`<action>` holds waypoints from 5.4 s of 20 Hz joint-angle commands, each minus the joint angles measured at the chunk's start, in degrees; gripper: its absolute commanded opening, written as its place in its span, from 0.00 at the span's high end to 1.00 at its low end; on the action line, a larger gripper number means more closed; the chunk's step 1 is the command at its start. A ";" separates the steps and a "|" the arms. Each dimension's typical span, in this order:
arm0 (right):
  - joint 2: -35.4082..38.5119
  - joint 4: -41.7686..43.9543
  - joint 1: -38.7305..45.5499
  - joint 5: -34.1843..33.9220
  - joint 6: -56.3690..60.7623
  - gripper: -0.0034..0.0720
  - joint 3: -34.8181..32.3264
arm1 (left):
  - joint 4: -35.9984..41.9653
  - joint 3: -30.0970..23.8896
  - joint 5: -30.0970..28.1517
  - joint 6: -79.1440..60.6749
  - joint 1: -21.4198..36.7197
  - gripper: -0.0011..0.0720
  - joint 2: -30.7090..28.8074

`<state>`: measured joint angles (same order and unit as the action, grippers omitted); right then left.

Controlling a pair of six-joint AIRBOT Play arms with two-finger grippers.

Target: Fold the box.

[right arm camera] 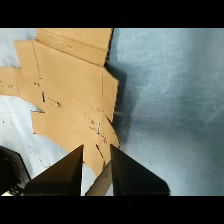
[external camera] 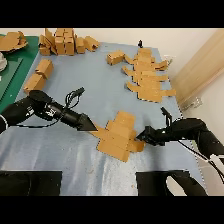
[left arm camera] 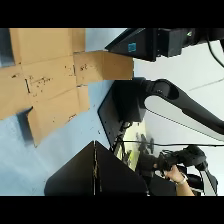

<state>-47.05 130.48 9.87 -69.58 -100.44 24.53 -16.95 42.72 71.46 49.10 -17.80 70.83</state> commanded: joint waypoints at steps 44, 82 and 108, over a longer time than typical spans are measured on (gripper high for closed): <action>-9.07 4.70 -20.20 2.99 -31.39 0.95 7.65 | -1.57 1.07 -6.97 -4.98 10.47 0.97 1.60; -9.07 1.77 -20.20 2.34 -29.42 0.95 7.63 | 4.50 12.57 9.01 -15.69 4.94 0.28 25.90; -9.05 -4.76 -12.15 12.83 -14.88 0.41 13.29 | 3.50 20.31 4.11 -31.06 -5.46 0.97 21.99</action>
<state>-56.12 127.63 -5.82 -59.07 -119.74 34.92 -13.34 61.45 79.15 23.20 -19.27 94.91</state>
